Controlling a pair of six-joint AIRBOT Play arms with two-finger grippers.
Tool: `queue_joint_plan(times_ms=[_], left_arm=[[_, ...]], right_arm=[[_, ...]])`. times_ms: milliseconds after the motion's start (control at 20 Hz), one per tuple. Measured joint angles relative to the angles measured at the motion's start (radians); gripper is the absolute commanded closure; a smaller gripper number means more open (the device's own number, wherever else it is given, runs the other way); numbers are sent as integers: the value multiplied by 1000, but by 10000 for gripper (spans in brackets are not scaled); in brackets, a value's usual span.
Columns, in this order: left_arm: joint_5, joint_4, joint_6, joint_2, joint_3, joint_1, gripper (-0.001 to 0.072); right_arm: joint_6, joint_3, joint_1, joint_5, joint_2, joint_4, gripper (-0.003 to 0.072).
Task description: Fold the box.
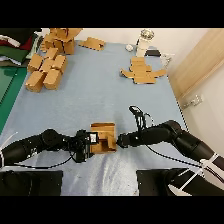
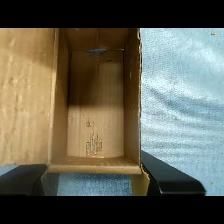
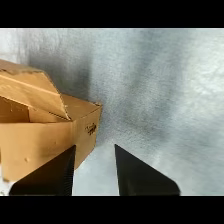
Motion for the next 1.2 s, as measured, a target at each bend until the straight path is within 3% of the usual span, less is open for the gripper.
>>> queue_joint_plan(times_ms=[500,750,1200], left_arm=[[2,0,1,-2,0,0,327],[2,0,0,-1,0,0,327],[1,0,0,-1,0,0,327]], right_arm=[[69,100,27,-51,-99,98,296],[272,158,134,-66,-194,-22,301],[694,352,318,-299,-328,-346,305]])
